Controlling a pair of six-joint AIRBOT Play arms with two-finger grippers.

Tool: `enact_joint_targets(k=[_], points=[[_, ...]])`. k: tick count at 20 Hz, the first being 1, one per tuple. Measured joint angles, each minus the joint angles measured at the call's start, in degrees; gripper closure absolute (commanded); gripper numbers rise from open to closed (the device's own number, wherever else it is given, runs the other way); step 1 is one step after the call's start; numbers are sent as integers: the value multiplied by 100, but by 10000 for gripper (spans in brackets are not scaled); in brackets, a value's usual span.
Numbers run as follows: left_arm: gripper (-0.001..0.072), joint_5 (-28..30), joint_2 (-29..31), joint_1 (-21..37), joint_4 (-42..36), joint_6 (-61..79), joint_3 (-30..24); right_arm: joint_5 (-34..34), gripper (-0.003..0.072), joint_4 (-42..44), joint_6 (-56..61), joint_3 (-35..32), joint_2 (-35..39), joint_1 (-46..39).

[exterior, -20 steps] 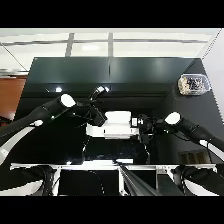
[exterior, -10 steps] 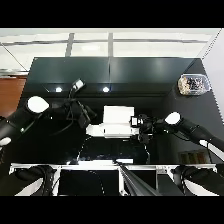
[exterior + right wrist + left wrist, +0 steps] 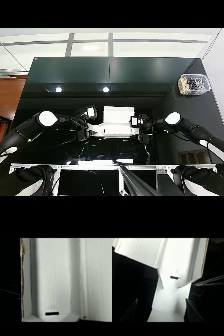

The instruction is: Fold the box and place the chain.

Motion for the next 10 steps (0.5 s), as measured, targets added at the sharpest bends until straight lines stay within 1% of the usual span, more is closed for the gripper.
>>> enact_joint_targets(k=[5,6,7,9,10], points=[[6,96,-155,-310,-33,125,13,0,493,0,0,0,0,0],[30,131,-177,-400,-35,142,13,0,493,0,0,0,0,0],[77,151,-203,-481,-48,149,15,0,494,0,0,0,0,0],[267,173,-280,-619,-50,164,22,0,493,0,0,0,0,0],[347,188,-323,-673,-76,168,28,0,494,0,0,0,0,0]])
